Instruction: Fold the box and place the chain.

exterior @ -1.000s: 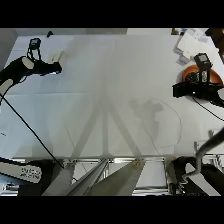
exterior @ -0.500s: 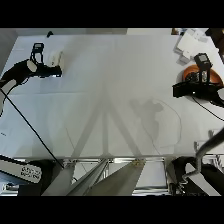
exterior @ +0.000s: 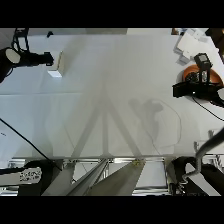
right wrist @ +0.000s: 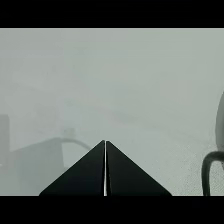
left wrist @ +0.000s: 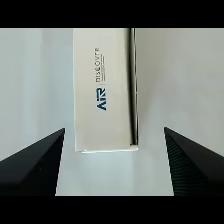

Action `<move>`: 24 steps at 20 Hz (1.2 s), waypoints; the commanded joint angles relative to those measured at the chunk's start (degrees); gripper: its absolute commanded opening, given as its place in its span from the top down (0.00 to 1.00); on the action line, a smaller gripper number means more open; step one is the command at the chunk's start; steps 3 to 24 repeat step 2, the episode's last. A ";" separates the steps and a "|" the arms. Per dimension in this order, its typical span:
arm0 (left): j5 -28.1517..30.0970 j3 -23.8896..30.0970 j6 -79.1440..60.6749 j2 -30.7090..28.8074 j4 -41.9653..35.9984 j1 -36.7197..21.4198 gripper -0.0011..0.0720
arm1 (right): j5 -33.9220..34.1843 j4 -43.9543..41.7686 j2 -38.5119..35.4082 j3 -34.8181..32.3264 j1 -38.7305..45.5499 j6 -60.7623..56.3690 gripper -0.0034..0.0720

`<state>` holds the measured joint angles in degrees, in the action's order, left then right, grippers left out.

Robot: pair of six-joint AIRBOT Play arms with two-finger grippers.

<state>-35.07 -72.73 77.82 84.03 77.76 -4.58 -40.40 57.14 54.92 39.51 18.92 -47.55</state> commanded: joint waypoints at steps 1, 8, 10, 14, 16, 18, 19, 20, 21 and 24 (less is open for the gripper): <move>-1.68 -0.02 0.00 -6.14 -2.10 0.07 0.02 | 0.00 -0.02 -0.02 0.07 0.02 -0.02 0.94; -1.70 -0.02 0.00 -7.54 -3.32 0.07 0.02 | 0.00 -0.02 -0.02 0.07 0.02 -0.02 0.94; -1.70 -0.02 0.00 -7.54 -3.32 0.07 0.02 | 0.00 -0.02 -0.02 0.07 0.02 -0.02 0.94; -1.70 -0.02 0.00 -7.54 -3.32 0.07 0.02 | 0.00 -0.02 -0.02 0.07 0.02 -0.02 0.94; -1.70 -0.02 0.00 -7.54 -3.32 0.07 0.02 | 0.00 -0.02 -0.02 0.07 0.02 -0.02 0.94; -1.70 -0.02 0.00 -7.54 -3.32 0.07 0.02 | 0.00 -0.02 -0.02 0.07 0.02 -0.02 0.94; -1.70 -0.02 0.00 -7.54 -3.32 0.07 0.02 | 0.00 -0.02 -0.02 0.07 0.02 -0.02 0.94; -1.70 -0.02 0.00 -7.54 -3.32 0.07 0.02 | 0.00 -0.02 -0.02 0.07 0.02 -0.02 0.94; -1.70 -0.02 0.00 -7.54 -3.32 0.07 0.02 | 0.00 -0.02 -0.02 0.07 0.02 -0.02 0.94; -1.70 -0.02 0.00 -7.54 -3.32 0.07 0.02 | 0.00 -0.02 -0.02 0.07 0.02 -0.02 0.94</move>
